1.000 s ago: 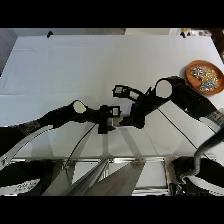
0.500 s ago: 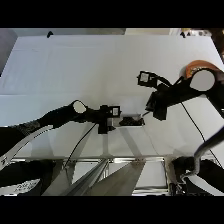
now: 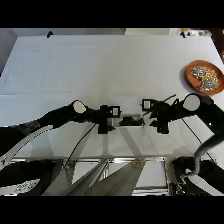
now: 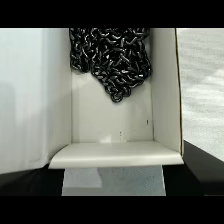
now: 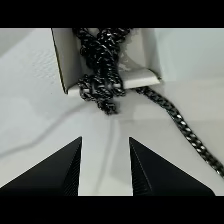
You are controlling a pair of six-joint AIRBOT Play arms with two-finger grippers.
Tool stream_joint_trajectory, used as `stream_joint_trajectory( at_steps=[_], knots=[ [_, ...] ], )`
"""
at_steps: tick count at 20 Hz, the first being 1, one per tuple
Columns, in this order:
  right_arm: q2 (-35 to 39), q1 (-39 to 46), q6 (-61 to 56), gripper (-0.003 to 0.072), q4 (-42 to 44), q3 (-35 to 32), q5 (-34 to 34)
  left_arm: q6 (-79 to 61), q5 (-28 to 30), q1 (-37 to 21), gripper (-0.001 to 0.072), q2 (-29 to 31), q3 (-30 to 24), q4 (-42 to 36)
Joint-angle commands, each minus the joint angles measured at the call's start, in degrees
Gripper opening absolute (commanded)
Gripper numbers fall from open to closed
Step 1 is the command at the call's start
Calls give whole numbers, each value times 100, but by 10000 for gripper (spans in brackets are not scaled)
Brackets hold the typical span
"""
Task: Fold the box and place the chain.
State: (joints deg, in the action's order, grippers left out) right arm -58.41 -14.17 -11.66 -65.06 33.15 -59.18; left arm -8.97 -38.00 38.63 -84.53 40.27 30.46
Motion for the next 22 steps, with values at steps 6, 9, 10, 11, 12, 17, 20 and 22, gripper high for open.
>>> stream_joint_trajectory(
  at_steps=[6,9,10,11,12,17,20,22],
  knots=[
    [-275,13,1803,269,1088,-697,1110,-2,2,2,13,4,-2,0],
    [-404,-76,1818,269,1115,-697,1231,-2,2,2,13,4,-2,0],
    [-424,-133,1818,269,1115,-697,1235,-2,2,2,13,4,-2,0],
    [-435,-186,1818,246,1115,-697,1266,-2,2,2,13,4,-2,0],
    [-435,-205,1812,185,1113,-697,1316,-2,2,2,13,4,-2,0],
    [-262,-101,817,18,310,-697,1300,-2,2,2,13,4,-2,0],
    [293,367,103,18,-284,-697,994,-2,2,2,13,4,-2,0],
    [728,612,87,18,-236,-695,758,-2,2,2,13,4,-2,0]
  ],
)
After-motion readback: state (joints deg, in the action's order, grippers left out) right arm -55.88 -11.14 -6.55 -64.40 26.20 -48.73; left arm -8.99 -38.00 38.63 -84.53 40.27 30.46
